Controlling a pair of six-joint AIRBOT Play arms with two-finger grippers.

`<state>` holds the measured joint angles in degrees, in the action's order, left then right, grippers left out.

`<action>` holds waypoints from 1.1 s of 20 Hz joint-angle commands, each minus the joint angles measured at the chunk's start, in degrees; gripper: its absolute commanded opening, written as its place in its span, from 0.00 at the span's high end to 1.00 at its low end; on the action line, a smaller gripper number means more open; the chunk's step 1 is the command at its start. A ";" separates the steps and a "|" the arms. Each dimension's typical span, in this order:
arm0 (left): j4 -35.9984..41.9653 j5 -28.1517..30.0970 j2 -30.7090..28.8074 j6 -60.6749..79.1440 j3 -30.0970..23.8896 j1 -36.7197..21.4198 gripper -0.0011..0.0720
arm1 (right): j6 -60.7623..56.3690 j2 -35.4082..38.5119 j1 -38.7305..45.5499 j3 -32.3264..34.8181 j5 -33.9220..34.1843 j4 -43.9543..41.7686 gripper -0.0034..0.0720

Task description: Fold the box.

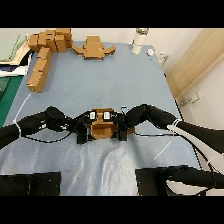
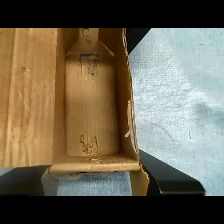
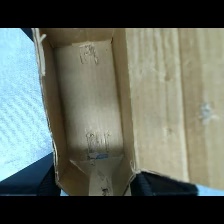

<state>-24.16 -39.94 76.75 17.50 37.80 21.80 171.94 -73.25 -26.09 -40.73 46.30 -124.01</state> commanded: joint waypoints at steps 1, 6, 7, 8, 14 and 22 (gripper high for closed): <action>-0.07 -0.09 0.02 0.04 0.04 0.00 0.48 | 0.02 0.00 -0.04 -0.02 -0.20 0.02 0.27; -0.07 -0.09 0.02 0.04 0.04 0.00 0.48 | 0.02 0.00 -0.02 -0.02 -0.20 0.07 0.27; -0.07 -0.09 0.02 0.04 0.04 0.00 0.48 | 0.02 0.00 -0.04 -0.02 -0.20 0.13 0.27; -0.07 -0.09 0.02 0.04 0.07 0.00 0.48 | 0.02 0.00 -0.02 -0.02 -0.17 0.13 0.27; -0.07 -0.09 0.02 0.04 0.04 0.00 0.48 | 0.02 0.00 -0.02 -0.02 -0.17 0.39 0.27; -0.07 -0.09 0.02 0.04 0.04 0.00 0.48 | -3.76 2.40 0.04 -0.66 4.22 2.78 0.01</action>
<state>-24.32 -40.42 76.75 17.63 37.80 21.82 170.69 -72.20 -26.09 -41.04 47.22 -123.24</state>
